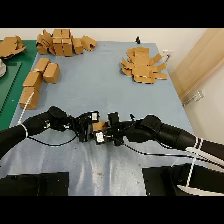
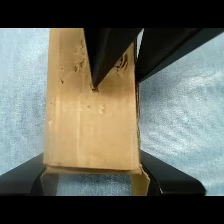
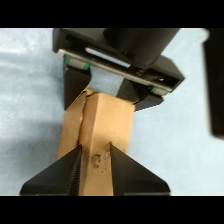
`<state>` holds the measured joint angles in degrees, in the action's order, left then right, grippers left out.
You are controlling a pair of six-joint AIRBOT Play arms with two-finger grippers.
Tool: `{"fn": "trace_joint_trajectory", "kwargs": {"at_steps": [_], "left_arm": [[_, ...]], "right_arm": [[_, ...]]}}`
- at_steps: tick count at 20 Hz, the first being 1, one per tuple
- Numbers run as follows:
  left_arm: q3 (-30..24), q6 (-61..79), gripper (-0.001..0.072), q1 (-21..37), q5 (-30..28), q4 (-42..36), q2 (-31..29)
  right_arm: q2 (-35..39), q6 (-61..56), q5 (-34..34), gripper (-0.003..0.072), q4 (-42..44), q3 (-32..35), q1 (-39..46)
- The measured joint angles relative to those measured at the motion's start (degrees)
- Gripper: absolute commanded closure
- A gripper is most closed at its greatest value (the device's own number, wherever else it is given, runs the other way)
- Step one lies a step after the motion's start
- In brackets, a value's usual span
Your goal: Fold the box.
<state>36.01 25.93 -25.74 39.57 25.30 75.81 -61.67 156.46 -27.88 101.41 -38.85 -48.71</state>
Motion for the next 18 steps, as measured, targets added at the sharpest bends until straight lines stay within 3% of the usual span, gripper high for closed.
{"fn": "trace_joint_trajectory", "kwargs": {"at_steps": [15,16,17,18], "left_arm": [[0.00,-0.02,0.0118,0.00,-0.07,-0.02,0.00],[0.00,-0.02,0.0118,0.00,-0.07,-0.02,0.00],[0.00,-0.02,0.0118,0.00,-0.07,-0.02,0.00],[0.00,-0.02,0.0118,0.00,-0.07,-0.02,0.00]], "right_arm": [[3.80,-4.00,-2.21,0.0396,2.27,-0.09,0.26],[4.74,-8.87,-2.71,0.0496,2.32,-0.09,0.63],[5.53,-15.89,-3.61,0.0681,2.29,0.02,1.29],[6.10,-23.91,-4.59,0.0684,2.38,0.33,2.05]]}}
